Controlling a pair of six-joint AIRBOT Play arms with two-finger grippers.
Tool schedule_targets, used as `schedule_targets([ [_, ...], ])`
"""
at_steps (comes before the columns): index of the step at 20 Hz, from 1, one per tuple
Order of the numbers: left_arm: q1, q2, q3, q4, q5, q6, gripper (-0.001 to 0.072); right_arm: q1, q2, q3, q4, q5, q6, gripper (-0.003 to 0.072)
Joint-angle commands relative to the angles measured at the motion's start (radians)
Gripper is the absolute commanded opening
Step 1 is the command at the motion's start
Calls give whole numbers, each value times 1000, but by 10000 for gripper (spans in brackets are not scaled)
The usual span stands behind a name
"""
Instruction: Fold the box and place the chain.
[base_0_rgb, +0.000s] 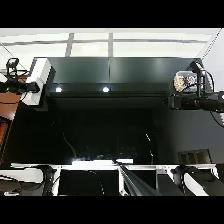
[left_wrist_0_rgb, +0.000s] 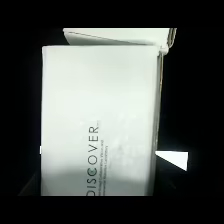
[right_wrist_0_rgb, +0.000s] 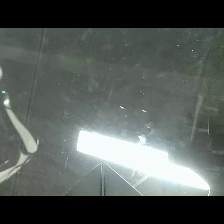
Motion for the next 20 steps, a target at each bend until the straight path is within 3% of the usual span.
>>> schedule_targets([
  [1, -14, -7, 29, 61, 8, -5, 719, 1, 0, 1, 0, -2, 0, 22],
  [7, -18, 202, 130, 50, -108, -145, 710, 1, 0, 1, -14, -94, -28, 22],
  [8, -19, 248, 128, 51, -153, -207, 614, 1, 0, 1, -32, -127, -31, 22],
  [9, -20, 291, 121, 43, -220, -270, 283, 1, 0, 1, -55, -165, -31, 22],
  [10, -29, 339, 91, -6, -261, -257, 26, 1, -1, 0, -77, -205, -32, 22],
  [11, -49, 391, 33, -64, -242, -197, 27, 1, -2, -9, -98, -262, -36, 22],
  [13, -127, 526, -151, -174, -109, -86, 26, 12, -2, -55, -98, -397, -124, 21],
  [16, -281, 714, -476, -172, 205, -53, 27, 49, -3, -160, -99, -642, -193, 22],
  [18, -336, 793, -628, -172, 376, -6, 28, 48, -3, -178, -99, -666, -193, 22],
  [20, -352, 832, -701, -173, 451, -1, 28, 49, -3, -178, -98, -663, -193, 22],
])
